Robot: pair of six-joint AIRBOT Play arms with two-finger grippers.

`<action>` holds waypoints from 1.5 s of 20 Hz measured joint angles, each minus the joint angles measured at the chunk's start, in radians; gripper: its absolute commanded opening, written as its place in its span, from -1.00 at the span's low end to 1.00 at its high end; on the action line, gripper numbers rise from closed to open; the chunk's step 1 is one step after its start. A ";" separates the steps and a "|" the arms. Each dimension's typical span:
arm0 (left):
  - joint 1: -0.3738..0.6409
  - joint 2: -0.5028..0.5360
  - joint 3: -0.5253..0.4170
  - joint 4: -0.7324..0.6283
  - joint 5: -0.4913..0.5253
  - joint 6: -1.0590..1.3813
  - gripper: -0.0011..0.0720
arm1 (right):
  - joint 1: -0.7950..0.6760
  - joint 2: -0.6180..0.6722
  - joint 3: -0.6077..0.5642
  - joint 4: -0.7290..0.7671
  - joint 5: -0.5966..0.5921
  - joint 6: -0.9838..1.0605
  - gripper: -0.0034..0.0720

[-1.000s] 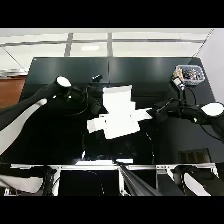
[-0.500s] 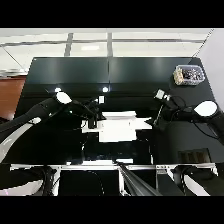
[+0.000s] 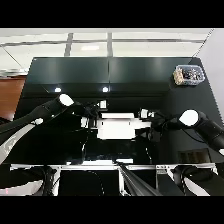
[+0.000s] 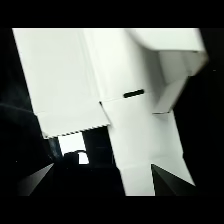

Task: Fold the box and place the chain.

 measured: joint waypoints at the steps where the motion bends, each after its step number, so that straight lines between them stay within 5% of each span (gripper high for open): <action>1: -0.001 0.000 0.000 0.012 0.000 0.003 -0.89 | 0.018 0.000 -0.008 -0.014 -0.007 -0.008 0.96; 17: -0.001 -0.031 0.001 0.053 0.008 0.010 -0.89 | 0.230 -0.097 -0.035 0.037 -0.212 -0.071 0.96; 30: -0.001 -0.032 0.000 0.055 0.007 0.008 -0.89 | 0.178 -0.103 0.027 0.123 -0.295 -0.120 0.96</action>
